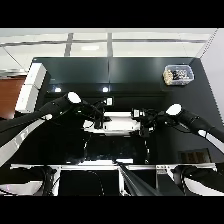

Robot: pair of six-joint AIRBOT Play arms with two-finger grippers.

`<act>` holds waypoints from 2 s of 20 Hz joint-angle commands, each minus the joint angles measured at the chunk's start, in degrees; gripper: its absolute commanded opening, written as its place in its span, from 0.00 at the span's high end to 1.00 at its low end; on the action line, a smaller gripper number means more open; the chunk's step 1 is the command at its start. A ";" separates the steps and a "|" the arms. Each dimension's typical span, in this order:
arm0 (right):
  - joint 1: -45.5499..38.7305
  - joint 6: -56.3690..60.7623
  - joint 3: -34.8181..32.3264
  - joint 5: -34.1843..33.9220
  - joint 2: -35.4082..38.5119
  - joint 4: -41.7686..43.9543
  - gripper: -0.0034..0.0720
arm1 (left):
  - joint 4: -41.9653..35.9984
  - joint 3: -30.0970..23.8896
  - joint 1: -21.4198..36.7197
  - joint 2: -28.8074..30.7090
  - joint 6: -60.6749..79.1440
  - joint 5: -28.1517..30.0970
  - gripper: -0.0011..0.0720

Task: Fold the box and place the chain.

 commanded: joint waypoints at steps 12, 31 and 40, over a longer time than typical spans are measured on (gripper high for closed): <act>1.11 1.16 0.28 -2.21 -1.14 -0.66 0.02 | 0.00 0.04 0.02 -0.04 -0.26 0.44 0.95; 2.36 2.89 0.39 -3.72 -1.36 -2.34 0.02 | 0.02 0.04 0.02 -0.04 -0.26 0.44 0.95; 2.34 2.89 0.42 -2.75 -1.36 -3.28 0.39 | 0.00 0.02 0.04 -0.04 -0.26 -0.07 0.95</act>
